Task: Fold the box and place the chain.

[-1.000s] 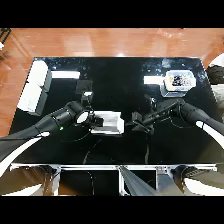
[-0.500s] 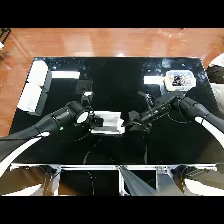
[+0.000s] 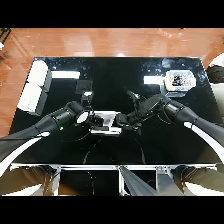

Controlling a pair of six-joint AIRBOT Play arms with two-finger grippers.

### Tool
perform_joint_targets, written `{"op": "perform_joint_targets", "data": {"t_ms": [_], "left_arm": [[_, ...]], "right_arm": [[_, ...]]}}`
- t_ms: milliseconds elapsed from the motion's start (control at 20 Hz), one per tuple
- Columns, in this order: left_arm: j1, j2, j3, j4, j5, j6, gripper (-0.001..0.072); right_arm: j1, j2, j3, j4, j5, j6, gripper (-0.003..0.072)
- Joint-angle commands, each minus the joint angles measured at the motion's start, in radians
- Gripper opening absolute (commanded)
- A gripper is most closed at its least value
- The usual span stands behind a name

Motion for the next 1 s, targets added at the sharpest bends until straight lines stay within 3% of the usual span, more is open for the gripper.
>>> {"op": "perform_joint_targets", "data": {"t_ms": [0, 350, 450, 550, 850, 900, 950], "left_arm": [[-0.001, 0.000, 0.000, -0.003, 0.003, 0.000, 0.0018], [-0.001, 0.000, 0.000, -0.003, 0.003, 0.000, 0.0018], [-0.001, 0.000, 0.000, -0.003, 0.003, 0.000, 0.0018], [-0.001, 0.000, 0.000, -0.003, 0.003, 0.000, 0.0018], [-0.001, 0.000, 0.000, -0.003, 0.000, 0.000, 0.0018], [-0.001, 0.000, 0.000, -0.003, 0.000, 0.000, 0.0018], [-0.001, 0.000, 0.000, -0.003, 0.000, 0.000, 0.0018]], "right_arm": [[0.061, 0.000, 0.030, -0.104, 0.062, 0.113, 0.0575], [0.076, 0.000, 0.046, -0.165, 0.078, 0.171, 0.0558], [0.097, 0.000, 0.047, -0.251, 0.094, 0.216, 0.0557], [0.136, 0.000, 0.047, -0.352, 0.112, 0.267, 0.0464], [0.251, 0.000, 0.047, -0.584, 0.184, 0.486, 0.0451], [0.263, 0.000, 0.047, -0.603, 0.184, 0.504, 0.0358], [0.272, 0.000, 0.047, -0.607, 0.187, 0.522, 0.0353]]}}
